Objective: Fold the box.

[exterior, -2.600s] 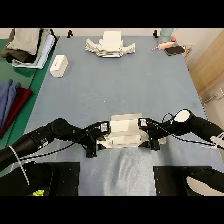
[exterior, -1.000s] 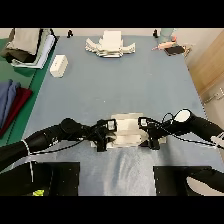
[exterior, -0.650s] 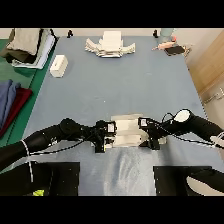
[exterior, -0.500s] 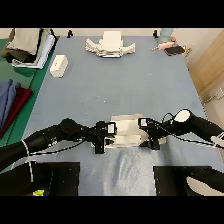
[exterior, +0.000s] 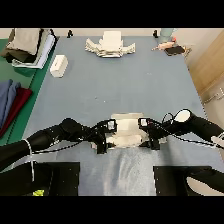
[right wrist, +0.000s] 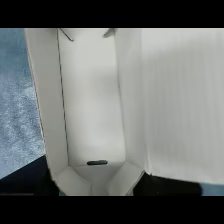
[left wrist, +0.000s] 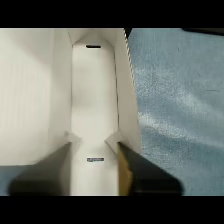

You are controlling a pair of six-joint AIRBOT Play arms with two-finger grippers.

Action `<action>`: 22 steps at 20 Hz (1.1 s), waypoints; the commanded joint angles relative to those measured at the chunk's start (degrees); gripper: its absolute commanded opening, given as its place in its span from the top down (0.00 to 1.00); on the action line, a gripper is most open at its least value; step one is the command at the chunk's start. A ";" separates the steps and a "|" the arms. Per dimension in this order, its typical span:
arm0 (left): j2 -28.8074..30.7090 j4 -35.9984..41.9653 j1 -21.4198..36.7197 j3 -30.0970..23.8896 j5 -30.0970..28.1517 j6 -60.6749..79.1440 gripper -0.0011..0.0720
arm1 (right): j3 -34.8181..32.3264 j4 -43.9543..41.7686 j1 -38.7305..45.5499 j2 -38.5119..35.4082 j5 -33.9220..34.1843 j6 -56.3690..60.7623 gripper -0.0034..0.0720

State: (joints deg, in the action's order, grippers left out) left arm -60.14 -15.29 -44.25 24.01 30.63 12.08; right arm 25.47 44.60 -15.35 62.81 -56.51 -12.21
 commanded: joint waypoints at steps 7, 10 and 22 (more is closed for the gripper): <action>18.82 -42.91 5.53 -0.04 12.52 -66.79 0.96 | 0.04 -0.07 0.00 -0.02 0.07 -0.07 0.26; 27.78 -52.92 10.86 -0.50 16.68 -99.03 0.96 | 0.04 -0.07 0.00 -0.02 0.07 -0.04 0.26; 14.45 -25.77 6.16 -7.52 2.84 -104.98 0.96 | 0.04 -0.04 0.02 -0.02 0.07 -0.07 0.26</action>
